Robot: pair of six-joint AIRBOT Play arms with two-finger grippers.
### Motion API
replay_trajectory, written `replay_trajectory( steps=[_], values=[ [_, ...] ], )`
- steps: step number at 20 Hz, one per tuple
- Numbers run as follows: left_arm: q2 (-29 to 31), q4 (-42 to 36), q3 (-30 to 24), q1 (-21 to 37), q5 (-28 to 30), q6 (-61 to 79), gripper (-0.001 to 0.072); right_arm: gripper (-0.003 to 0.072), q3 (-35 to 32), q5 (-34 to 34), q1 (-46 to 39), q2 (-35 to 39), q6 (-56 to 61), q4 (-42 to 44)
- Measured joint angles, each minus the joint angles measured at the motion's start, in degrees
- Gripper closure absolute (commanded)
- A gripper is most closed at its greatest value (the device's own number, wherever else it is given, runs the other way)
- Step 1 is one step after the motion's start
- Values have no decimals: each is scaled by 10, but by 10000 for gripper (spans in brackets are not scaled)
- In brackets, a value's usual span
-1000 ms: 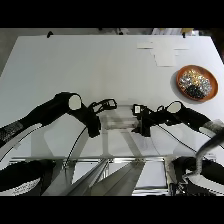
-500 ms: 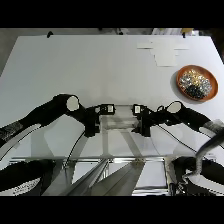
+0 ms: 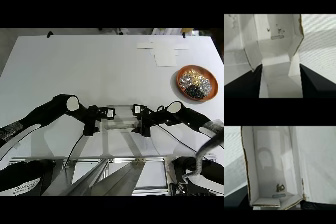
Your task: Fold the box and place the chain.
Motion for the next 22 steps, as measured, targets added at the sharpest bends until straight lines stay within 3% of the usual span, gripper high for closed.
replay_trajectory(
  steps=[3,13,22],
  values=[
    [0,-2,0,0,8,10,222,390,0,0,0,0,0,0],
    [0,-15,-9,-12,21,-25,194,390,0,0,0,0,0,0],
    [14,-32,-42,-14,78,-29,193,390,0,0,0,0,0,0]
  ],
)
